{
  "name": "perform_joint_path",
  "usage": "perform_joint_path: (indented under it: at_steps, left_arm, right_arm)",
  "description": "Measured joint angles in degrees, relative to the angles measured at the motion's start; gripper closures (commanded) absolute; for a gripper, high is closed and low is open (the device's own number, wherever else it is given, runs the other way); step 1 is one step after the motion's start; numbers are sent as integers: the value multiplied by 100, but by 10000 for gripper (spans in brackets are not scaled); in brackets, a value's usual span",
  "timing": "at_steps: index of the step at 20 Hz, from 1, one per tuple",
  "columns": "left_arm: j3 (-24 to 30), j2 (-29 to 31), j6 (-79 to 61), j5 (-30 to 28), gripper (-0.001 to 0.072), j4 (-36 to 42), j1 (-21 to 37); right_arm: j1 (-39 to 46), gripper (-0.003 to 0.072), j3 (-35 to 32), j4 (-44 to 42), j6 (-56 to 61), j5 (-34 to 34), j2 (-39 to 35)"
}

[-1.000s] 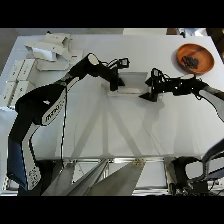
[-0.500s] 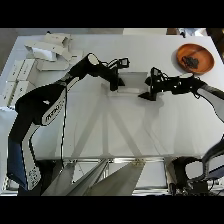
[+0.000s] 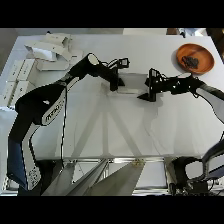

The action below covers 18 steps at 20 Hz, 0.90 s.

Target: Fold the box and place the chain.

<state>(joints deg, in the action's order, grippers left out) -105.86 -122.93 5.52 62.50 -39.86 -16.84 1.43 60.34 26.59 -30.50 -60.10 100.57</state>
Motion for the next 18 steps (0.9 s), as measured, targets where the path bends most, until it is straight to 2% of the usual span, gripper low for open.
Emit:
perform_joint_path:
  at_steps: [10,18]
  left_arm:
    - [0,0,2,-9,696,0,0]
    - [0,-2,2,15,696,4,-2]
  right_arm:
    - [7,-11,0,15,-39,-4,0]
    - [101,-11,2,345,-15,-352,0]
